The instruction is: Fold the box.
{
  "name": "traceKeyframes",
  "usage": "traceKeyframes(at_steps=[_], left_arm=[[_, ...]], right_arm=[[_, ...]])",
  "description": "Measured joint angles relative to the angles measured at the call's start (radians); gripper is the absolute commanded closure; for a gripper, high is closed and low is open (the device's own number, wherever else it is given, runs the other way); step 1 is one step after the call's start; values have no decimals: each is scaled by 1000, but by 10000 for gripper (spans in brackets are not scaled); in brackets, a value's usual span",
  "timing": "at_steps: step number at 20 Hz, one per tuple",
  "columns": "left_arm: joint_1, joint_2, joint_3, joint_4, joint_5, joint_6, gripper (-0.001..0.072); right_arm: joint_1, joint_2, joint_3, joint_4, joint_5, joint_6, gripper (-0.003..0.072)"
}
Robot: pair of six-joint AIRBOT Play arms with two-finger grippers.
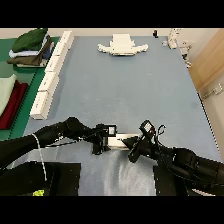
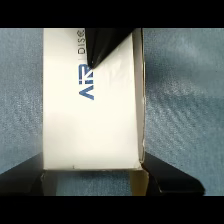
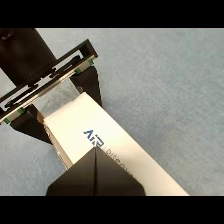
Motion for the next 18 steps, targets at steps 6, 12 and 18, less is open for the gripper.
traceKeyframes(at_steps=[6, 12, 18], left_arm=[[0, 0, 0, 0, 0, 0, 198], [0, 0, 0, 0, 0, 0, 198], [0, 0, 0, 0, 0, -2, 199]], right_arm=[[3, -3, -18, 13, 8, 2, 679], [4, 13, -24, 20, 37, 2, 679], [18, 50, -23, 21, 83, 3, 679]])
